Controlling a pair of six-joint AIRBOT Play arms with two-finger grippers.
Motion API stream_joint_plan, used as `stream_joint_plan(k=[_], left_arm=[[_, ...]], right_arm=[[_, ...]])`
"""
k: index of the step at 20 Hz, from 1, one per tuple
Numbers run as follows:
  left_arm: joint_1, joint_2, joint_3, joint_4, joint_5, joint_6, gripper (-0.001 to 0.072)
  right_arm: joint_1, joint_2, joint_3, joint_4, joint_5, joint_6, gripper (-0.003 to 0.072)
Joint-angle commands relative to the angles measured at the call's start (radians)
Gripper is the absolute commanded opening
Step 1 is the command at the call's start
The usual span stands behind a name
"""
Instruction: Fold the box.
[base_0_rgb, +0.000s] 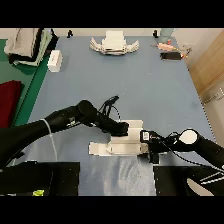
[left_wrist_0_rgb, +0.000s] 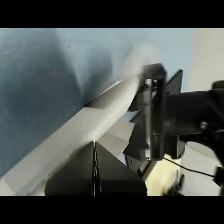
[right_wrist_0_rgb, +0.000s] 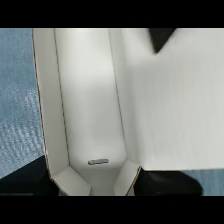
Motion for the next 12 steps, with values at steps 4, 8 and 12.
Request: stream_joint_plan(k=[4,8,12], left_arm=[[0.072,0.286,0.011,0.288,-0.083,-0.034,0.0015],[0.010,0.381,0.002,0.546,-0.162,-0.043,0.0015],[-0.153,0.395,-0.005,0.740,-0.189,0.109,0.0015]], right_arm=[[0.000,0.001,0.000,0.000,0.000,0.000,0.0524],[0.000,0.001,0.000,0.000,0.000,0.000,0.0524],[0.000,0.001,0.000,0.000,0.000,0.000,0.0524]])
